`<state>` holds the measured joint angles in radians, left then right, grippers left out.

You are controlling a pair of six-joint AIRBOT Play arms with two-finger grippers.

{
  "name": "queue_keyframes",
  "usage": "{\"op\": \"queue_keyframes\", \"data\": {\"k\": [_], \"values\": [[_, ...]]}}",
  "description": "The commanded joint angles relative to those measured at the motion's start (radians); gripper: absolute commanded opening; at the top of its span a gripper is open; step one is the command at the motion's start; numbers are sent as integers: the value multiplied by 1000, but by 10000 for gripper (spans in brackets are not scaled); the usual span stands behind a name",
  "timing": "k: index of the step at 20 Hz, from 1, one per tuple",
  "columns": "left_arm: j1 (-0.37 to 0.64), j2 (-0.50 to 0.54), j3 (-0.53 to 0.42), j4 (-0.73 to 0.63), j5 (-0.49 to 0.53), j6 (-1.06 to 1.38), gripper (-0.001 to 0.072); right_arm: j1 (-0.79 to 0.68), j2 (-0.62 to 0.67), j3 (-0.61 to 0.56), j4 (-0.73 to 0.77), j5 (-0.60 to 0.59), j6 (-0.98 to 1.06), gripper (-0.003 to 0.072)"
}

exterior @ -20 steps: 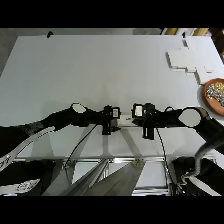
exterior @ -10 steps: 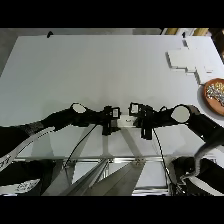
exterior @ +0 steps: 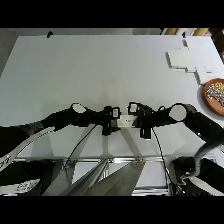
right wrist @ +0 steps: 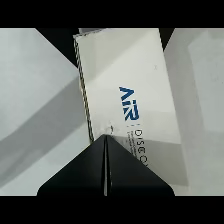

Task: Fold the box and place the chain.

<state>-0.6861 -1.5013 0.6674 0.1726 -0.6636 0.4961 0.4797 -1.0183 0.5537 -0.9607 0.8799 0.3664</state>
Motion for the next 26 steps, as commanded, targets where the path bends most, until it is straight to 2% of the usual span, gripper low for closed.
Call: {"op": "queue_keyframes", "data": {"k": [1, 3, 6, 10, 12, 17, 26], "values": [[0, 0, 0, 0, 1, 0, 13, -2, 92, 1, -22, 2, 6, 18], [0, 0, 0, 0, 1, 0, 13, -33, 176, 1, -61, 3, 76, 18], [0, 0, 0, 0, 1, 0, 13, -159, 270, 1, -193, 2, 317, 18], [0, 0, 0, 0, 1, 0, 13, -364, 281, 1, -406, 4, 741, 18], [0, 0, 0, 0, 1, 0, 13, -429, 267, 1, -500, 44, 867, 18], [0, 0, 0, 0, 1, 0, 13, -526, 213, 1, -534, 196, 895, 18], [0, 0, 0, 0, 1, 0, 13, -529, 205, 1, -531, 205, 893, 19]]}}
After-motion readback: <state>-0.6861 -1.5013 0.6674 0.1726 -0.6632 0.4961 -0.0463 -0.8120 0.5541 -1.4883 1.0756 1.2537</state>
